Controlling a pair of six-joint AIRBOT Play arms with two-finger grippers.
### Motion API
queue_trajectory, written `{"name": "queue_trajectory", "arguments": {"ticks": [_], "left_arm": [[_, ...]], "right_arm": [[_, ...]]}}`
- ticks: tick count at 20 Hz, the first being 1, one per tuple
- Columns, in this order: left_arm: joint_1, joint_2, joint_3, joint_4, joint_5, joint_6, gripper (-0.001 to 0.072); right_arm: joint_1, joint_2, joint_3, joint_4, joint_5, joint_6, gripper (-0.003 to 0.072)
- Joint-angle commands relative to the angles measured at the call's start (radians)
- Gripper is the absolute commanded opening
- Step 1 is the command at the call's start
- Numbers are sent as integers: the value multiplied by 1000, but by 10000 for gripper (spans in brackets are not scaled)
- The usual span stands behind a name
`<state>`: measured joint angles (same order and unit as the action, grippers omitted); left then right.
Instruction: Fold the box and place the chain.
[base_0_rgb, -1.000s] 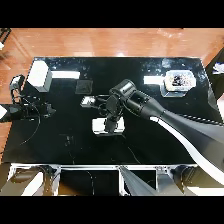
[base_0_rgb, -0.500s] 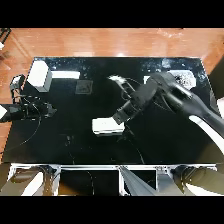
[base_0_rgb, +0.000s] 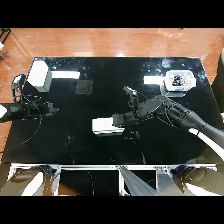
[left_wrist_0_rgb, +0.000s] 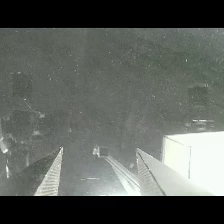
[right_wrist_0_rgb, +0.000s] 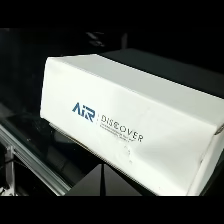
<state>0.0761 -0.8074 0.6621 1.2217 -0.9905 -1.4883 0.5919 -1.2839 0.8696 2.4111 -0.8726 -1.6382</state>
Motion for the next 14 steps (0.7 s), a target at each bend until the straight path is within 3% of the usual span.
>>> {"name": "queue_trajectory", "arguments": {"ticks": [1,14], "left_arm": [[-3,-22,0,-6,-1,1,564],[-75,-74,0,-7,42,0,563]], "right_arm": [[-1,-4,-11,12,32,3,25],[0,-62,-13,-34,42,4,25]]}}
